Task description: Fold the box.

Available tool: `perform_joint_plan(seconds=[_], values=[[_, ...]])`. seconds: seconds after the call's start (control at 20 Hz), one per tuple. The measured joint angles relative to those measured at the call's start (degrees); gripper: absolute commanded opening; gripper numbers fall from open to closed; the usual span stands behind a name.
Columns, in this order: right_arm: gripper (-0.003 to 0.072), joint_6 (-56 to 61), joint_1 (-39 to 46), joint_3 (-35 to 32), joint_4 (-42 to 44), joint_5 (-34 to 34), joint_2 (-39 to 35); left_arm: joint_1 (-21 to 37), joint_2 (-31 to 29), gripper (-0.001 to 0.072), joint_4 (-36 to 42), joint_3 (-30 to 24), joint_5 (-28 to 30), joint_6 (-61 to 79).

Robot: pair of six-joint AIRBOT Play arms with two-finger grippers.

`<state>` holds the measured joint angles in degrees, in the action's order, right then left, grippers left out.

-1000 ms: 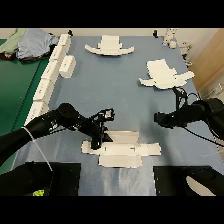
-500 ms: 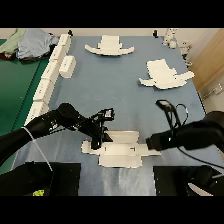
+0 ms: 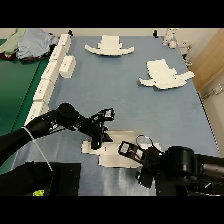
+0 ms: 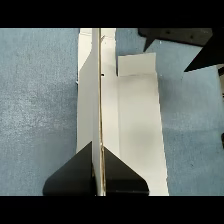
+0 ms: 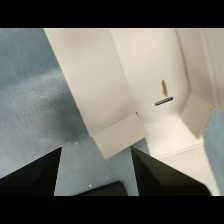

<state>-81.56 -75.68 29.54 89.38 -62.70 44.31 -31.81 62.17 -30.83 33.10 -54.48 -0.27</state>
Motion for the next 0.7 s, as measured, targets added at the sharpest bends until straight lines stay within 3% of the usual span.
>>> perform_joint_plan(seconds=[0.35,0.7], values=[[0.0715,-2.9,-2.7,-0.2,-9.6,8.5,6.8,0.0,0.0,0.0017,0.0,0.0,0.0,0.0],[0.0712,0.6,-3.0,0.5,-13.1,9.4,6.6,0.0,0.0,0.0017,0.0,0.0,0.0,0.0]])
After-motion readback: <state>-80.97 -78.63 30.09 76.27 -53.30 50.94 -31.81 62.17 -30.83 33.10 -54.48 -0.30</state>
